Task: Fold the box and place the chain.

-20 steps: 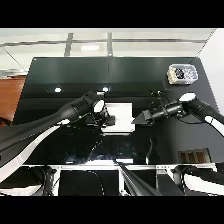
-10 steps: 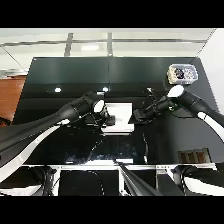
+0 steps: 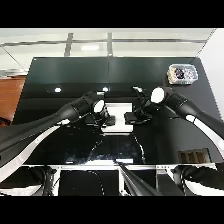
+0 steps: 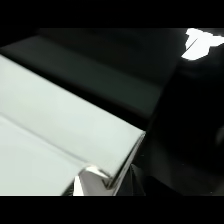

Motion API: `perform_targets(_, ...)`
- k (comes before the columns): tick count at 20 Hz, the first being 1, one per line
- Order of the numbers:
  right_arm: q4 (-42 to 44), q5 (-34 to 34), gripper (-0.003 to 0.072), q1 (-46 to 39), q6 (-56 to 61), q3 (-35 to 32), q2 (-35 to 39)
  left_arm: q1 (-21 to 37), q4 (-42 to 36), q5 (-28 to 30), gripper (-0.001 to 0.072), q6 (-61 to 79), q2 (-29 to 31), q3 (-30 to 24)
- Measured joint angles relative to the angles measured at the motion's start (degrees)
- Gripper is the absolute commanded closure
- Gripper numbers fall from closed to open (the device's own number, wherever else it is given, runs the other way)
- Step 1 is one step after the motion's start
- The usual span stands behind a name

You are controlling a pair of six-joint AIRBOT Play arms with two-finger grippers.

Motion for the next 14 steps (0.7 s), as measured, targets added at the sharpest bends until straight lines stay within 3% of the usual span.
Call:
perform_targets(8,-19.8,-2.4,0.0314,9.2,22.2,2.3,-0.2,0.0,0.0,0.0,0.0680,0.0,0.0,0.0)
perform_targets(14,-24.4,-0.8,0.0314,11.1,32.5,2.9,-2.4,0.0,0.0,0.0,0.0681,0.0,0.0,0.0)
